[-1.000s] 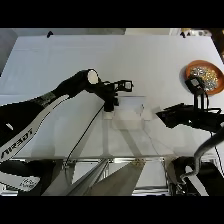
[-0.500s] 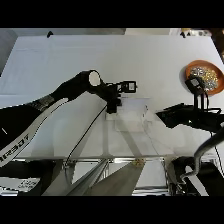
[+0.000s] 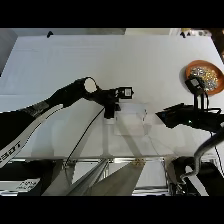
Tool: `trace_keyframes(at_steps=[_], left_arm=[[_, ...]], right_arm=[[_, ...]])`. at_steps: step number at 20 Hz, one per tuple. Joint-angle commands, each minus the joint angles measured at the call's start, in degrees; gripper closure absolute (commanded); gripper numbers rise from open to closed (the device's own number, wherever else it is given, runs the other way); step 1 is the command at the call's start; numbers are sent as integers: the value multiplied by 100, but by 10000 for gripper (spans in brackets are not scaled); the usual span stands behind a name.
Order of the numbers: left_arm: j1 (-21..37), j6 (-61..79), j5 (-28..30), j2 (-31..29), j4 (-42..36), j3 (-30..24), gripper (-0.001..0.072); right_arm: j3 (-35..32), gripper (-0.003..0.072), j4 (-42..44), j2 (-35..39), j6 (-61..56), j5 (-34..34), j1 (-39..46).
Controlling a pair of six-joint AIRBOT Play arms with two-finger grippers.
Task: Fold the box and place the chain.
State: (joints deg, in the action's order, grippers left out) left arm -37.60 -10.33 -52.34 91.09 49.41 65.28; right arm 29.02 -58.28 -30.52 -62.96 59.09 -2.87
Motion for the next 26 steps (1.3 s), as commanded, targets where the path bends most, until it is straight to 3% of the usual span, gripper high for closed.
trace_keyframes(at_steps=[1,5,11,16,26], left_arm=[[-2,166,-118,-50,96,-35,709],[-39,-933,-243,-50,903,160,709],[-22,-723,-170,153,398,177,708],[-22,-813,-393,192,828,177,707],[-24,-809,-428,192,828,177,695]], right_arm=[[7,206,2,4,-2,-2,-2],[4,206,4,4,-2,-7,-2],[4,206,4,4,-2,-2,-2],[4,206,2,4,-2,-2,-2],[4,206,2,4,0,4,-4]])
